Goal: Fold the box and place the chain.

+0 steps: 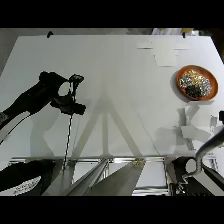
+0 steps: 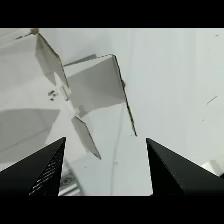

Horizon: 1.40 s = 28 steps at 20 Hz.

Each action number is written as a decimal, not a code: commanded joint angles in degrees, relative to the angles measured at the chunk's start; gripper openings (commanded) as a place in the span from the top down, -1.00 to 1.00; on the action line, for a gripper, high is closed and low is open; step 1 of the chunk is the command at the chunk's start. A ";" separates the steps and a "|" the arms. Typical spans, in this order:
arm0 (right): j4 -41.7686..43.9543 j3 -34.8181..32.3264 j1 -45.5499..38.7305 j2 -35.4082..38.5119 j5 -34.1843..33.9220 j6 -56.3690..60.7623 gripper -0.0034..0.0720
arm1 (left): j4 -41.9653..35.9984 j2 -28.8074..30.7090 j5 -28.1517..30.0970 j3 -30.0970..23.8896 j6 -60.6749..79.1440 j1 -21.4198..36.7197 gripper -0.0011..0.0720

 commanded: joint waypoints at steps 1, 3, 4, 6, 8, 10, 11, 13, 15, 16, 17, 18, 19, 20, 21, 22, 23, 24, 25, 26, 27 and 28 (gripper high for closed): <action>-1.81 0.04 -2.89 -4.52 -1.99 -1.97 -0.44 | 0.00 0.02 0.00 -0.02 0.00 0.04 0.94; -3.48 0.04 -2.89 -7.74 -2.45 -1.75 -0.40 | 0.02 0.02 0.02 -0.02 0.00 0.04 0.94; -3.74 0.04 -2.89 -9.46 -2.71 -1.73 -0.33 | 0.02 0.02 0.02 -0.02 0.00 0.04 0.94; -5.07 0.04 -2.89 -13.11 -3.76 1.29 -0.11 | 0.00 0.02 0.02 -0.02 0.00 0.04 0.94; -8.26 0.04 -2.89 -16.24 -3.85 4.31 0.10 | 0.00 0.02 0.02 -0.02 0.00 0.04 0.94; -8.11 0.07 -2.78 -17.18 -3.82 4.11 0.86 | 0.02 0.02 0.02 -0.02 0.00 0.04 0.94; -7.56 0.07 -2.14 -16.87 -3.45 3.65 0.86 | 0.00 0.02 0.02 -0.02 0.00 0.04 0.94; -7.28 0.07 0.98 -15.34 -1.38 2.45 0.86 | 0.00 0.02 0.02 -0.02 0.02 0.04 0.94; -5.55 0.07 5.40 -12.55 1.18 2.10 0.86 | 0.02 0.00 0.02 -0.02 0.00 0.04 0.94; -2.80 0.07 7.67 -10.60 2.27 1.57 0.86 | 0.02 0.02 0.02 -0.02 0.00 0.04 0.94; 1.09 0.04 9.64 -8.61 3.32 0.63 0.86 | 0.00 0.02 0.02 -0.02 0.00 0.04 0.94; 5.97 0.02 11.37 -6.51 4.26 0.17 0.86 | 0.00 0.00 0.02 -0.02 0.00 0.04 0.94; 12.50 -0.09 12.98 -4.31 5.05 -1.07 0.86 | 0.00 0.02 0.02 -0.02 0.00 0.04 0.94; 18.56 -0.81 14.38 -1.81 5.09 -1.14 0.86 | 0.00 0.02 0.02 -0.02 0.00 0.04 0.94; 23.65 -2.19 15.54 0.55 4.35 -0.92 0.86 | 0.02 0.02 0.02 -0.02 0.00 0.04 0.94; 28.63 -4.39 16.98 3.28 3.19 -0.92 0.86 | 0.00 0.02 0.02 -0.02 0.00 0.04 0.94; 32.35 -6.88 18.69 5.92 1.68 -0.92 0.86 | 0.00 0.02 0.02 -0.02 0.00 0.04 0.94; 35.50 -9.81 20.96 8.90 0.00 -0.92 0.86 | 0.02 0.02 0.02 -0.02 0.00 0.04 0.94; 38.01 -12.81 23.67 11.91 -1.86 -0.87 0.86 | -0.02 0.02 0.02 -0.02 0.00 0.04 0.94; 39.63 -15.23 26.38 14.53 -3.45 -0.20 0.86 | 0.02 0.02 0.02 -0.02 0.00 0.04 0.94; 40.11 -17.14 29.18 16.85 -4.90 1.20 0.86 | 0.00 0.00 0.02 -0.02 0.00 0.04 0.94; 39.71 -18.60 32.15 18.91 -6.58 2.75 0.86 | -0.02 0.00 0.07 -0.02 0.00 0.04 0.94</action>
